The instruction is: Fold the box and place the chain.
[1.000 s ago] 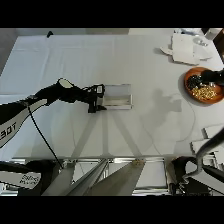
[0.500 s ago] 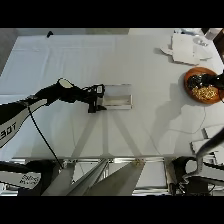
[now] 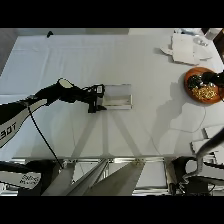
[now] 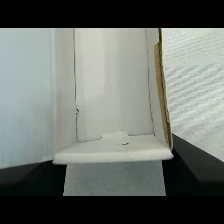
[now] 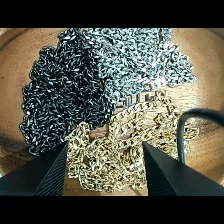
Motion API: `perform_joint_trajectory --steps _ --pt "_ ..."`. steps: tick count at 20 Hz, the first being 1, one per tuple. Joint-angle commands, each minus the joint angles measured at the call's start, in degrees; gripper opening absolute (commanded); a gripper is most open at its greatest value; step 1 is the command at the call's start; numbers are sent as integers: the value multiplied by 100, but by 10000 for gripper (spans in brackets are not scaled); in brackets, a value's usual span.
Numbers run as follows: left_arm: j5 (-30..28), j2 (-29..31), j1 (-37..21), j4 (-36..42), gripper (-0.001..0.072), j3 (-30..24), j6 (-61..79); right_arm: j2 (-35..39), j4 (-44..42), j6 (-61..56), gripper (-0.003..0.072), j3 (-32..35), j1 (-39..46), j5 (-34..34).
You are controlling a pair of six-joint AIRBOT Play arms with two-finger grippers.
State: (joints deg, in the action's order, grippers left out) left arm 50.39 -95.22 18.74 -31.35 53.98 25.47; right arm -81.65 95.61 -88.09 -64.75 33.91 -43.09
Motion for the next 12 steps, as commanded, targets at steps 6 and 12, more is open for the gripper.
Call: perform_joint_trajectory --steps 6,12 --pt "-26 114 4 -282 276 4 -498 -4 -9 -55 499 -7 2 -103" --pt "-50 186 4 -323 276 4 -496 -4 -9 -55 499 -7 2 -105"
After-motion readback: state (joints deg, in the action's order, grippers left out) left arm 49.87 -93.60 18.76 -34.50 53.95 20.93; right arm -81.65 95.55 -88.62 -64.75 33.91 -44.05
